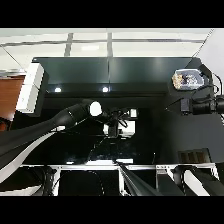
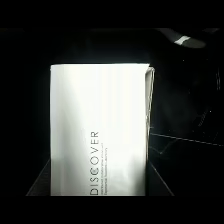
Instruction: Fold the box and place the chain.
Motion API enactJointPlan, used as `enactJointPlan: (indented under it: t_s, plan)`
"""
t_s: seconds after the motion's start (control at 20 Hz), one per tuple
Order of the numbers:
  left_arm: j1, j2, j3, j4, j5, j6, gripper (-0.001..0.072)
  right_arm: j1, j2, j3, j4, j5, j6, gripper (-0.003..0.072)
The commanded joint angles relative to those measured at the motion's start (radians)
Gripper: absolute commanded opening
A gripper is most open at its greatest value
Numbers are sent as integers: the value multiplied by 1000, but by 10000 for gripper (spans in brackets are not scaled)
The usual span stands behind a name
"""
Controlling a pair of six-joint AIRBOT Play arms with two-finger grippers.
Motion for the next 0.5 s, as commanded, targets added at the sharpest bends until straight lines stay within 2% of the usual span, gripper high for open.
enactJointPlan:
  t_s: [0.0,0.1,0.2,0.45]
  plan:
    - [42,51,1,260,-97,-390,292,-1,1,1,0,2,-23,18]
    - [103,140,1,435,-149,-663,292,-1,1,1,0,2,-34,18]
    - [193,246,0,555,-246,-890,292,-1,1,1,0,1,-42,18]
    - [534,437,-10,581,-570,-971,293,6,1,1,1,-9,-75,18]
